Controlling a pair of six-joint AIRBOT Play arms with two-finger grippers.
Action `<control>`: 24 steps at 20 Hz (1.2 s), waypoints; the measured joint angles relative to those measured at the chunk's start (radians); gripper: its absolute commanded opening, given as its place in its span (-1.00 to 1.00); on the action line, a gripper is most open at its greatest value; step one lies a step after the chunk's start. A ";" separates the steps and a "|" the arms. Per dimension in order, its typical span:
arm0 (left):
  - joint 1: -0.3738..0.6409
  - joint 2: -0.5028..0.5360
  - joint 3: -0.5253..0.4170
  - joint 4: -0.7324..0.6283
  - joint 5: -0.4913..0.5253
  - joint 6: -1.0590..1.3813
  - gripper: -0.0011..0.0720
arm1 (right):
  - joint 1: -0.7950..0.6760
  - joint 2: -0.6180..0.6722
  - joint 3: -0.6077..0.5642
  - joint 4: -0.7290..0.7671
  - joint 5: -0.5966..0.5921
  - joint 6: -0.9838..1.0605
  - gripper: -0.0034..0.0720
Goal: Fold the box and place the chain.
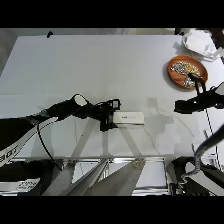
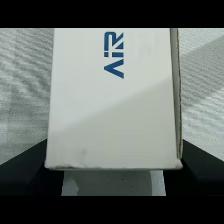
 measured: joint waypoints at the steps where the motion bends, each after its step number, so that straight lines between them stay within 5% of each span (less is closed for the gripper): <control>1: 0.000 0.000 0.000 0.000 0.000 0.000 0.15 | -0.003 -0.024 0.002 -0.004 0.011 0.006 -0.87; 13: 0.000 0.000 0.000 0.000 0.000 0.000 0.15 | -0.012 -0.083 0.003 -0.271 -0.077 0.253 -0.86; 24: 0.000 0.000 0.000 0.000 0.000 0.000 0.15 | -0.012 -0.084 0.003 -0.232 -0.053 0.292 -0.86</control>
